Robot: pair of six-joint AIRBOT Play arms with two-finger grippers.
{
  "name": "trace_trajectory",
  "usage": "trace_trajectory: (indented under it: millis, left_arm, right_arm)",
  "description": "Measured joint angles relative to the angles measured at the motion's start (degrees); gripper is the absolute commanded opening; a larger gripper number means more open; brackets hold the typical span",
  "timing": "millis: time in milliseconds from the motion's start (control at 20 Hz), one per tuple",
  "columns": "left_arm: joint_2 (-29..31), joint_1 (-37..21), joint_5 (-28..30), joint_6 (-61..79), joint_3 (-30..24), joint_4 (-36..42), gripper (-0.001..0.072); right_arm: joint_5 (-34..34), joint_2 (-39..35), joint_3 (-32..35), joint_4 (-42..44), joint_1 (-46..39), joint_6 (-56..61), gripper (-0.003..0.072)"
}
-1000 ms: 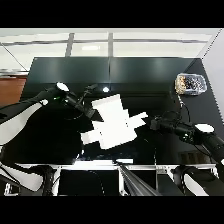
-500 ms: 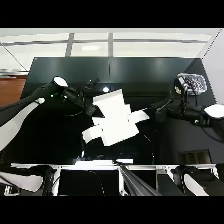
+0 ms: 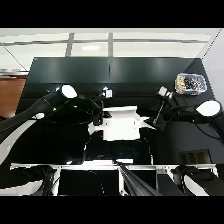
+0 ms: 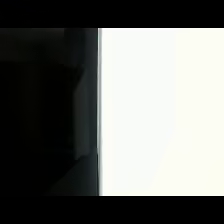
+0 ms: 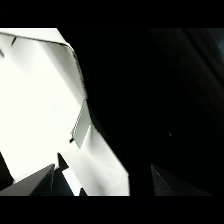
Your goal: Fold the box and place the chain.
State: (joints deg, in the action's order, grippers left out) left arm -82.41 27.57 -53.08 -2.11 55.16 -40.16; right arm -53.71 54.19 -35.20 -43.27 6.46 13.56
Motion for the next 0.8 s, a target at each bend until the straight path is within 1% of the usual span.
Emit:
trace_trajectory:
  millis: [200, 500, 800]
  left_arm:
    - [-1.7, 1.0, 3.3, 3.2, -0.2, -2.3, 0.0027]
    - [-3.6, 1.3, 4.2, 1.2, -0.3, -2.5, 0.0027]
    - [-3.8, 1.3, 4.4, 0.6, -0.3, -2.4, 0.0027]
  right_arm:
    - [3.2, 0.6, 3.1, -4.5, 4.0, -4.5, 0.0702]
    - [8.7, 1.5, 6.3, -6.6, 9.9, -7.6, 0.0701]
    - [12.7, 4.8, 8.3, -7.5, 15.7, -8.7, 0.0701]
